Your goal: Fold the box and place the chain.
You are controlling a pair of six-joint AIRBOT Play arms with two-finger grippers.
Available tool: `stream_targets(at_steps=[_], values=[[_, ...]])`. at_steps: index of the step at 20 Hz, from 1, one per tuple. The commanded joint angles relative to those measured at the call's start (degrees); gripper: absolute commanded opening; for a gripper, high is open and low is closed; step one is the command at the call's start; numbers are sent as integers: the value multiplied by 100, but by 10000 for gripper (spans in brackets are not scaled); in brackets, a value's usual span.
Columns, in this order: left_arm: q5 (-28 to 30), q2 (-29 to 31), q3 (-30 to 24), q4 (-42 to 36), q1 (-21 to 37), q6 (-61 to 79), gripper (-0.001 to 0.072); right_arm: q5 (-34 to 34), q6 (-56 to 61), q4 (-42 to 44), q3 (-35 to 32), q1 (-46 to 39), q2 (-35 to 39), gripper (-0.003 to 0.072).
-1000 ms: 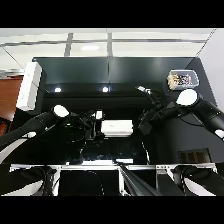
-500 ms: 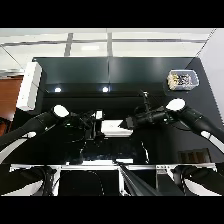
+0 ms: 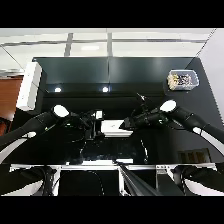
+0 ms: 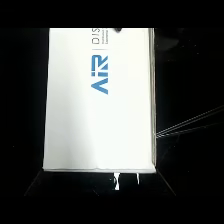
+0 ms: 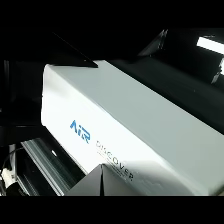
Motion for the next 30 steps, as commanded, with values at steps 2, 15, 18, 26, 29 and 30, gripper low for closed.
stream_targets(at_steps=[2,15,18,26,29,30], values=[[-55,-2,2,-7,-4,11,398,256,-79,-162,81,-162,199,17],[-313,1322,125,1023,9,-942,714,24,144,-4068,188,-2787,2461,18],[-496,1447,476,671,-153,-1379,712,-684,142,-4063,188,-2780,2461,18],[-555,31,1228,614,-599,-2802,704,-776,142,-4063,188,-2780,2461,18],[-470,-46,1259,291,-599,-2789,704,-776,142,-4061,188,-2780,2461,18],[-444,-48,1263,254,-599,-2789,704,-776,142,-4063,188,-2780,2461,18]])
